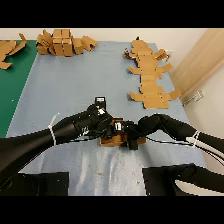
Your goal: Fold the box.
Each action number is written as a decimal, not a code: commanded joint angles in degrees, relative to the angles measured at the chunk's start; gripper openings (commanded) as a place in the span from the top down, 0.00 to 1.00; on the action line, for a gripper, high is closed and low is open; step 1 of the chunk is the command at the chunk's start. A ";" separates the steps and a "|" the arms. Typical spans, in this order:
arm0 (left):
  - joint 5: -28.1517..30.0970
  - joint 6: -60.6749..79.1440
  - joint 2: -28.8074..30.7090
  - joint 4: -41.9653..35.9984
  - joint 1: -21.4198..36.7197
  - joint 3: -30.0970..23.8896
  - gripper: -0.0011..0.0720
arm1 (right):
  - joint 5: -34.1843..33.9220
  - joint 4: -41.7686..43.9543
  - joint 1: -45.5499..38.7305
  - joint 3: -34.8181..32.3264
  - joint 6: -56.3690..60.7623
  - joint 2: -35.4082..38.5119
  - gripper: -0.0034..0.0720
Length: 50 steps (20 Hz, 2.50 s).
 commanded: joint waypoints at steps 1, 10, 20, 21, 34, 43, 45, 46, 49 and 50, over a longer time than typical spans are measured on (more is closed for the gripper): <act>-0.33 1.16 -1.09 -0.22 0.02 -0.02 0.37 | -0.04 0.09 0.02 0.04 0.09 0.07 0.25; -0.31 2.32 -3.58 -0.68 0.00 -0.02 0.37 | -0.04 0.09 0.02 0.04 0.09 0.07 0.25; 0.50 2.67 -4.28 -0.68 -0.04 -0.02 0.97 | -0.04 0.07 0.02 0.04 0.09 0.07 0.25; 0.50 2.67 -4.28 -0.68 -0.04 -0.02 0.97 | -0.04 0.07 0.02 0.04 0.09 0.07 0.25; -1.73 2.75 -3.08 -0.63 0.00 0.00 0.50 | -0.04 0.09 0.02 0.04 0.09 0.07 0.25; -4.11 2.80 -3.06 -0.63 -0.02 3.58 0.51 | -0.07 0.09 0.02 0.04 0.09 0.07 0.25; -4.59 2.82 -3.06 -0.63 -0.02 4.02 0.51 | -0.07 0.09 0.02 0.04 0.09 0.07 0.25; -4.68 2.80 -2.97 -0.66 -0.02 4.02 0.51 | -0.07 0.09 0.02 0.04 0.09 0.07 0.25; -5.25 2.80 -2.34 -0.66 -0.02 4.02 0.51 | -0.07 0.09 0.02 0.04 0.09 0.07 0.25; -5.77 2.80 -2.12 -0.66 0.00 4.04 0.51 | -0.07 0.09 0.02 0.04 0.09 0.07 0.25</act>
